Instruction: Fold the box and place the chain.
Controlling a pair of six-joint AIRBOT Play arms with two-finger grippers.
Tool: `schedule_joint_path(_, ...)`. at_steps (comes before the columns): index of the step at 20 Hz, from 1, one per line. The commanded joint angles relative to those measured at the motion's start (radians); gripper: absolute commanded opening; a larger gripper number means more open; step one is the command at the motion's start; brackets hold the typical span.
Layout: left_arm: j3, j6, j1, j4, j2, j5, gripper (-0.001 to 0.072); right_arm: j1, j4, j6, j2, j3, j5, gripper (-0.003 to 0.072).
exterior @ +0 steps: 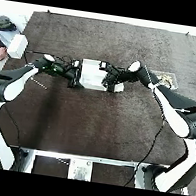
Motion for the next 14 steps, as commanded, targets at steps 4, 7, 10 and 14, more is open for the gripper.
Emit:
schedule_joint_path(4, 0.001, 0.000, 0.000, 0.000, 0.000, -0.002, 0.0204, 0.001, 0.005, -0.031, 0.000, 0.001, -0.001, 0.0531)
schedule_joint_path(7, 0.001, 0.000, 0.000, 0.000, 0.000, -0.002, 0.0203, 0.001, 0.005, -0.032, 0.000, 0.001, -0.003, 0.0600)
schedule_joint_path(10, 0.001, 0.000, 0.000, 0.000, 0.000, -0.002, 0.0204, 0.001, 0.005, -0.032, 0.000, 0.001, -0.005, 0.0593)
schedule_joint_path(14, 0.001, 0.000, 0.000, 0.000, 0.000, -0.002, 0.0204, 0.000, 0.002, -0.021, 0.002, 0.002, 0.000, 0.0292)
